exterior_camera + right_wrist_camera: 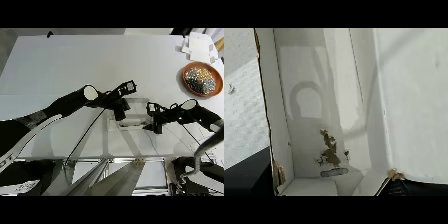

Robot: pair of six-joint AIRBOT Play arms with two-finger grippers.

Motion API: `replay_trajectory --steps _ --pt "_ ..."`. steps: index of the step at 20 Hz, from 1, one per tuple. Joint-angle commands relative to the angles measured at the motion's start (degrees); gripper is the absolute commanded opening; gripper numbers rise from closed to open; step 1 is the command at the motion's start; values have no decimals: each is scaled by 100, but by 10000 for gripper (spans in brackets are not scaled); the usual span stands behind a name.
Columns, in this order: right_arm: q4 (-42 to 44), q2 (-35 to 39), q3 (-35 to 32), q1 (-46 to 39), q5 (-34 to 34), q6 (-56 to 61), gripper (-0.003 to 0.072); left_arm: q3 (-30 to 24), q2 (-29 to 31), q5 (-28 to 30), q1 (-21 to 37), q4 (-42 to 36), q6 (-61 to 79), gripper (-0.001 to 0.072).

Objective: Fold the box and place the chain.

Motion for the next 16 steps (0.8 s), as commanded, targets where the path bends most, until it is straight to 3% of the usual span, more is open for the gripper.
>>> replay_trajectory --steps 1,7,12,16 --pt "11 4 4 -2 -4 22 374 0 361 -599 9 800 -4 8" --pt "11 4 4 -2 -4 22 374 0 623 -1906 7 1563 -9 7" --pt "11 4 7 -2 -4 22 374 0 621 -2011 22 1687 -2 6" --pt "11 4 4 -2 -4 22 374 -2 595 -2109 409 1672 -170 7"
